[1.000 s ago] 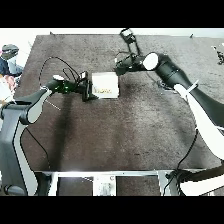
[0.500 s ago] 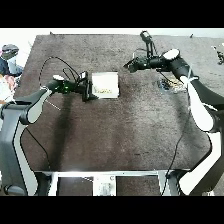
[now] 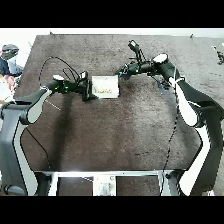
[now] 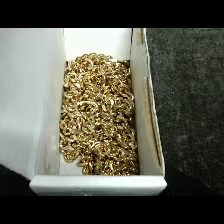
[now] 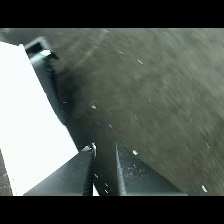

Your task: Fold the box and place the chain.

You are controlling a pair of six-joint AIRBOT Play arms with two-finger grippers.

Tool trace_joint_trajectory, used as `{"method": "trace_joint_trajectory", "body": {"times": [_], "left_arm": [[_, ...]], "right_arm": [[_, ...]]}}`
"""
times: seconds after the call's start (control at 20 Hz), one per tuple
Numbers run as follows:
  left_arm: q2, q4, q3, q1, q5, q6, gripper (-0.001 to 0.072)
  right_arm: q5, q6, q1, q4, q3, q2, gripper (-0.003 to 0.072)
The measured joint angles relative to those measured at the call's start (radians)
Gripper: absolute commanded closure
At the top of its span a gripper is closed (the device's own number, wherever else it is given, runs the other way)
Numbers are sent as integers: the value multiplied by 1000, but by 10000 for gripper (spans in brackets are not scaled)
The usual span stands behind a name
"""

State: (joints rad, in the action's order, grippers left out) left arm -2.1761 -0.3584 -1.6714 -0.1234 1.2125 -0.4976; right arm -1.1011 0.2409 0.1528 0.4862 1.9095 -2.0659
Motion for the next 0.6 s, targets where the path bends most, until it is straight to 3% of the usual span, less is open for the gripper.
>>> {"method": "trace_joint_trajectory", "body": {"times": [0.45,0.5,0.6], "left_arm": [[0,0,0,0,0,0,434],[0,0,0,0,0,0,434],[0,0,0,0,0,0,434]], "right_arm": [[-171,-126,14,-26,3,4,500],[-179,-137,18,-28,3,4,423],[-194,-157,29,-29,3,4,390]]}}
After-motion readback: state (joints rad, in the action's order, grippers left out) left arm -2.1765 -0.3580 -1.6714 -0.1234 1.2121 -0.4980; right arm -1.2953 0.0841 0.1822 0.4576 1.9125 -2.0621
